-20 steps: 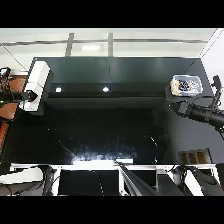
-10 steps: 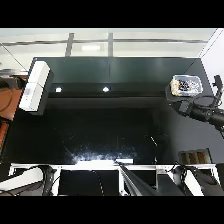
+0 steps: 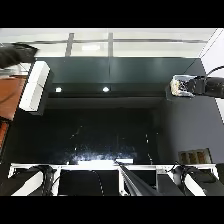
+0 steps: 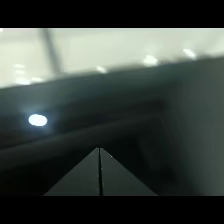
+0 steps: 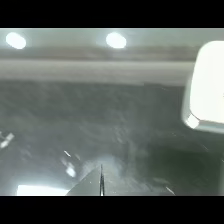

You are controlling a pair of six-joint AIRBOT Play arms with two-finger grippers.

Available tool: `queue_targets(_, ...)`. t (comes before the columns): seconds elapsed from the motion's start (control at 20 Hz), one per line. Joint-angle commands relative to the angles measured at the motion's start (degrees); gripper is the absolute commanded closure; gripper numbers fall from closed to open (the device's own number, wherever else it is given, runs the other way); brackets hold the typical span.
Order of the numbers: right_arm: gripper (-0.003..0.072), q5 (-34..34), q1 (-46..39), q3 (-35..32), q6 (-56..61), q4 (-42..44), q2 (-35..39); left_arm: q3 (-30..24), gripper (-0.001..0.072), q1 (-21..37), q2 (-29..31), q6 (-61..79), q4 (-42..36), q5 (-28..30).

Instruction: Fold the box and place the chain.

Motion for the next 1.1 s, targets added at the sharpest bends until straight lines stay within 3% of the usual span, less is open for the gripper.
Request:
queue_targets(0.0,0.0664,1.7,7.3,-2.0,8.2,-12.5,1.2,-8.0,0.0682,-16.2,7.9,-18.9,17.1,3.4)
queue_targets(0.15,0.0663,-10.8,10.4,-16.4,18.1,-18.4,7.4,-21.9,0.0682,-25.1,15.5,-33.6,30.3,4.2)
queue_targets(0.25,0.0662,-16.6,10.5,-24.4,19.5,-19.4,10.2,-27.9,0.0681,-26.0,19.1,-37.2,33.0,4.3)
queue_targets(0.3,0.0663,-16.1,10.5,-26.3,19.5,-19.3,10.2,-30.0,0.0681,-25.5,20.5,-38.0,33.1,4.3)
queue_targets(0.5,0.0663,-11.5,10.5,-27.3,19.5,-17.8,10.2,-32.2,0.0680,-24.2,21.4,-38.0,32.8,4.2)
queue_targets(1.05,0.0663,-11.6,10.5,-27.3,19.5,-17.8,10.2,-37.0,0.0679,-24.2,22.2,-40.7,32.8,6.3)
